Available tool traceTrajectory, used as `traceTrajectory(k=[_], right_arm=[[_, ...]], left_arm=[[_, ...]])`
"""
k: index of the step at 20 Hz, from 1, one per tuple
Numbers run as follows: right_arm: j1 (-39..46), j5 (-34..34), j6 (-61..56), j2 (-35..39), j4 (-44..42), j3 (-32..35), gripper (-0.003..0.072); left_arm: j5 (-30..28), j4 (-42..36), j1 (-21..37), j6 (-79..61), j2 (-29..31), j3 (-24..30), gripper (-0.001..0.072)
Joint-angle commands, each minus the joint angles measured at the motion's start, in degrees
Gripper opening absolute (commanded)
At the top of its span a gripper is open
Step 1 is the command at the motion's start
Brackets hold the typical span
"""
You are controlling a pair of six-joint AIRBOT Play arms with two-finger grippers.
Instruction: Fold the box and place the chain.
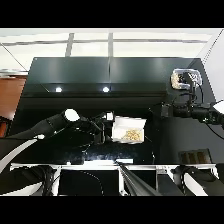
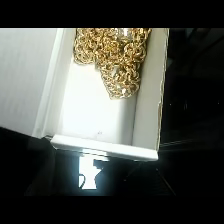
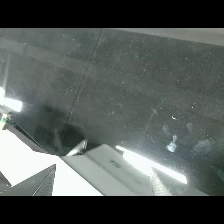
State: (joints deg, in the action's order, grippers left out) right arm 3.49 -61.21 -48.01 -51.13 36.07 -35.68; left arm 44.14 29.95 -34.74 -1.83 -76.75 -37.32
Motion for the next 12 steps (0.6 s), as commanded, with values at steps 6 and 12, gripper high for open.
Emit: traceTrajectory(k=[6, 12], right_arm=[[-0.04, -0.02, -0.02, 0.02, 0.00, 0.00, 0.0700], [-0.04, 0.26, -0.02, 0.02, 0.50, 0.00, 0.0701]], left_arm=[[2.97, 8.61, 5.44, 8.11, 2.08, 0.83, 0.0393], [3.02, 8.35, 5.44, 8.24, 2.14, 2.64, 0.0694]])
